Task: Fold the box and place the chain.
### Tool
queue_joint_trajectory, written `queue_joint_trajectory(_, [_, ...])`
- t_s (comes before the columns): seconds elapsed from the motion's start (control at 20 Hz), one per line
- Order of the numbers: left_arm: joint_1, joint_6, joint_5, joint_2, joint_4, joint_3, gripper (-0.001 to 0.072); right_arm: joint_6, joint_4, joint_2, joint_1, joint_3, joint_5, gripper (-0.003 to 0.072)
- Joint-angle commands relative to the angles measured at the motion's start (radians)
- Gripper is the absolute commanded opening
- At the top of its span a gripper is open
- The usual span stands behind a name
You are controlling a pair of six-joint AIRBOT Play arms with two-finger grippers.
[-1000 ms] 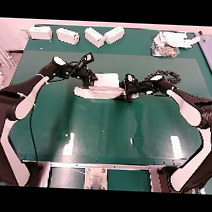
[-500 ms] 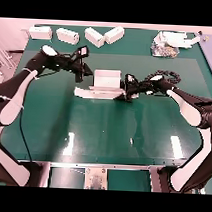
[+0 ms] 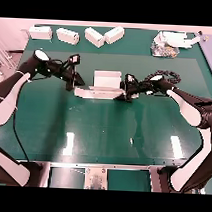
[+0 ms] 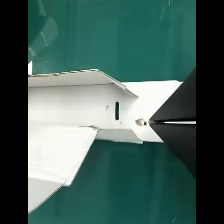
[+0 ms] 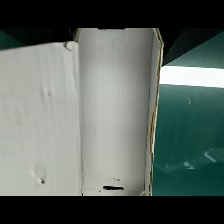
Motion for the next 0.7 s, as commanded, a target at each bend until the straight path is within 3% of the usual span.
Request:
queue_joint_trajectory(0.0, [0.0, 0.027, 0.069, 0.002, 0.001, -0.077, 0.0141, 0.001, 0.0, 0.001, 0.0, 0.0, 0.0, 0.0476])
queue_joint_trajectory(0.05, [0.0, 0.038, 0.071, 0.002, -0.002, -0.079, 0.0392, 0.001, 0.0, 0.001, 0.0, 0.0, 0.0, 0.0476])
queue_joint_trajectory(0.35, [-0.015, 0.037, 0.087, -0.002, -0.003, -0.081, 0.0445, 0.001, 0.0, 0.001, 0.0, 0.0, 0.0, 0.0477])
queue_joint_trajectory(0.4, [-0.029, 0.037, 0.1, -0.002, -0.003, -0.081, 0.0606, 0.001, 0.0, 0.001, 0.0, 0.0, 0.0, 0.0476])
queue_joint_trajectory(0.45, [-0.042, 0.033, 0.113, -0.002, -0.002, -0.081, 0.066, 0.001, 0.0, 0.001, 0.0, 0.0, 0.0, 0.0476])
queue_joint_trajectory(0.65, [-0.058, 0.034, 0.111, -0.009, -0.031, -0.081, 0.0659, 0.001, 0.0, 0.001, 0.0, 0.0, 0.0, 0.0477])
